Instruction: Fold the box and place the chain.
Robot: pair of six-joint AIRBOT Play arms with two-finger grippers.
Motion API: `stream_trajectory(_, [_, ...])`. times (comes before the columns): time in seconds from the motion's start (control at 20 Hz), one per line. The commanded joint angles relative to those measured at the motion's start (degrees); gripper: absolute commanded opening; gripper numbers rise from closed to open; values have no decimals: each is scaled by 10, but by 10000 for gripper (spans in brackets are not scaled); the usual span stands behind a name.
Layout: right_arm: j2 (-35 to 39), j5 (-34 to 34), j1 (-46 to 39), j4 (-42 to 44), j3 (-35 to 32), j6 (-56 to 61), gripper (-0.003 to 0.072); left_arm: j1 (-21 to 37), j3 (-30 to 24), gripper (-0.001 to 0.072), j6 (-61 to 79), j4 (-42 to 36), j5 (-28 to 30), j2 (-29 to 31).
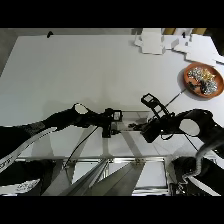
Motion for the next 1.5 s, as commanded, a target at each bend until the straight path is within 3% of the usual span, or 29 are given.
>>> stream_trajectory(0.0, [-19, -28, 5, 1, -1, -2, 201, 0, 0, 271, 0, 0, 0, 0])
stream_trajectory(0.8, [-51, -16, 6, 2, -1, -2, 196, 0, 0, 271, 0, 0, 0, 0])
stream_trajectory(1.0, [-51, -17, 5, 2, -1, -2, 154, 0, 0, 271, 0, 0, 0, 0])
stream_trajectory(1.05, [-51, -18, 6, 2, -1, -2, 119, 0, 0, 271, 0, 0, 0, 0])
stream_trajectory(1.1, [-51, -18, 6, 2, -1, -2, 36, 0, 0, 271, 0, 0, 0, 0])
stream_trajectory(1.45, [-49, -9, 5, 3, -1, -2, 36, 0, 0, 271, 0, 0, 0, 0])
